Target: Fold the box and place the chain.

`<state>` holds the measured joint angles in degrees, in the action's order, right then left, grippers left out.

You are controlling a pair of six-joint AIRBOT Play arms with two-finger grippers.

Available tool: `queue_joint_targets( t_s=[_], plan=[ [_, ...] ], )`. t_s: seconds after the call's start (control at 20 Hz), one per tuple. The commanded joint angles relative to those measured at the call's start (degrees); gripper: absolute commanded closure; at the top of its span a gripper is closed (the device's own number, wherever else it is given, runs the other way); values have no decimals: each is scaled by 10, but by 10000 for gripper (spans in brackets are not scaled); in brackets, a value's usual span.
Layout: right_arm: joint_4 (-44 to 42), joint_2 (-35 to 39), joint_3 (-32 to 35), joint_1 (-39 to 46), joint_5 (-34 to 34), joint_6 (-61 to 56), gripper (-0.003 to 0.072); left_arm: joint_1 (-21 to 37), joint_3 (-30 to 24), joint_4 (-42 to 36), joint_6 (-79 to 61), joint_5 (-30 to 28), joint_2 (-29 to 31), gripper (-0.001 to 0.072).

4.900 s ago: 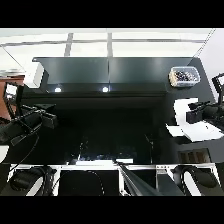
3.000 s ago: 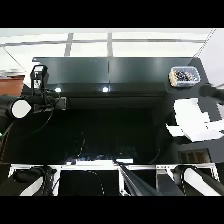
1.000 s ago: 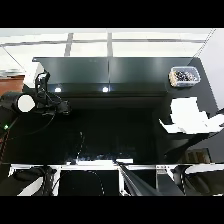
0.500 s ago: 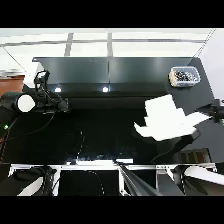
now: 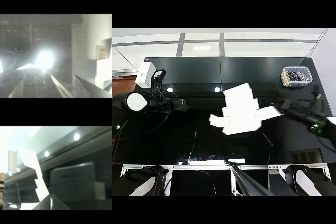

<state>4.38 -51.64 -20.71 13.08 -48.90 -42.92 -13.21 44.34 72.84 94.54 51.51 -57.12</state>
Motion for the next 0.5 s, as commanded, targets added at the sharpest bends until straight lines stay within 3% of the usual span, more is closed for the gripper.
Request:
queue_joint_targets(
  t_s=[0.0, 0.3, 0.45],
  plan=[
    [-71, 35, 37, -156, 144, 87, 672, 0, 0, -41, -39, -5, -1, 5],
    [-71, 35, 38, -273, 199, 151, 672, -12, 1, -103, -135, -14, -47, 4],
    [-71, 35, 38, -274, 207, 151, 671, 2, 2, -202, -174, -2, -109, 3]
  ],
)
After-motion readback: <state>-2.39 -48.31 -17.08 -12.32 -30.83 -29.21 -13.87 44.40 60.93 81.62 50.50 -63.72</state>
